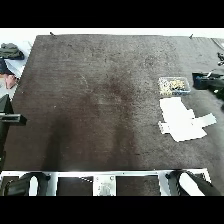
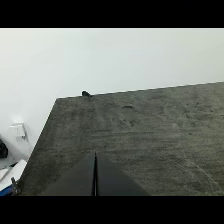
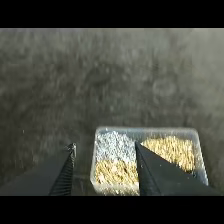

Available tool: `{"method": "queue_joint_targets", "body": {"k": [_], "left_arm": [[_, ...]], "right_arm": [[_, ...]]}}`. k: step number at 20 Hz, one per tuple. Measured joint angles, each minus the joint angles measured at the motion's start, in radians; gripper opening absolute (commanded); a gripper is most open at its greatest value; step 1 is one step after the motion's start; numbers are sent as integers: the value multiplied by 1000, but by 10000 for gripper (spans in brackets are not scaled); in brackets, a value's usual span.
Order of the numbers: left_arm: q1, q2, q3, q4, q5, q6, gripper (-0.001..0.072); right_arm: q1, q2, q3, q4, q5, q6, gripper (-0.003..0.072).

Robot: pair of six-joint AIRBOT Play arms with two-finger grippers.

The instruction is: Fold the box and place the chain.

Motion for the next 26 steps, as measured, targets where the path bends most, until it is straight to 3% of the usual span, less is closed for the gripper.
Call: {"method": "queue_joint_targets", "body": {"k": [5,12,18,26], "left_arm": [[0,0,0,0,0,0,14],[0,0,0,0,0,0,14],[0,0,0,0,0,1,14],[0,0,0,0,0,1,14]], "right_arm": [[-227,-271,327,-291,412,233,436],[-307,-557,662,-727,768,420,437],[-325,-715,796,-871,909,421,436],[-393,-822,824,-931,976,404,435]]}}
